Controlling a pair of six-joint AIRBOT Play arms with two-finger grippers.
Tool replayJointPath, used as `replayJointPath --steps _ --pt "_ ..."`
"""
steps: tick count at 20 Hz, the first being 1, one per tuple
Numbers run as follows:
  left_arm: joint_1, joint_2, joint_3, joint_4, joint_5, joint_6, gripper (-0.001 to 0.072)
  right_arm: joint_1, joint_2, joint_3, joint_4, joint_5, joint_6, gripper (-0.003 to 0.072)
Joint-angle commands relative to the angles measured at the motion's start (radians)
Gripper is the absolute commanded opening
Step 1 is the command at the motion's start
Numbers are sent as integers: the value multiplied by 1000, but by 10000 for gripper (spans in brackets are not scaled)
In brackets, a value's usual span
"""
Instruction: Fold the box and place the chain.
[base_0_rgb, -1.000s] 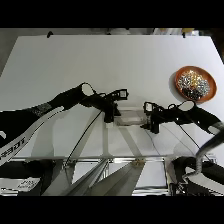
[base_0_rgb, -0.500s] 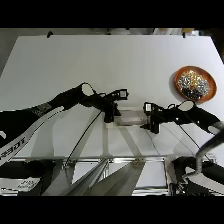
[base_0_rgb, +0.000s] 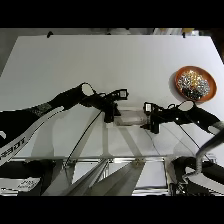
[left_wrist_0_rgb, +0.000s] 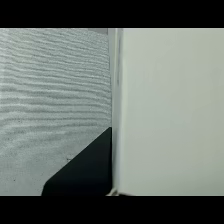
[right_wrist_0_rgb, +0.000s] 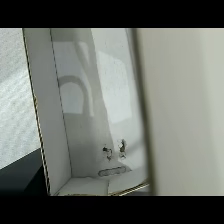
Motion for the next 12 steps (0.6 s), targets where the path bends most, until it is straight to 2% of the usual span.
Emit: replayJointPath --steps 1,6,7,8,9,12 --pt "0 0 -1 0 0 0 9 1 1 0 0 1 0 459" --pt "1 6 0 2 -45 -14 13 1 1 0 0 1 0 459" --pt "2 16 0 17 -58 -15 120 1 1 0 0 1 0 459" --pt "2 33 0 62 -68 -20 327 1 1 0 0 1 0 459" --pt "2 54 0 102 -72 -53 410 1 1 0 0 1 0 459" --pt "2 138 0 265 -82 -204 513 1 1 0 0 1 0 459"
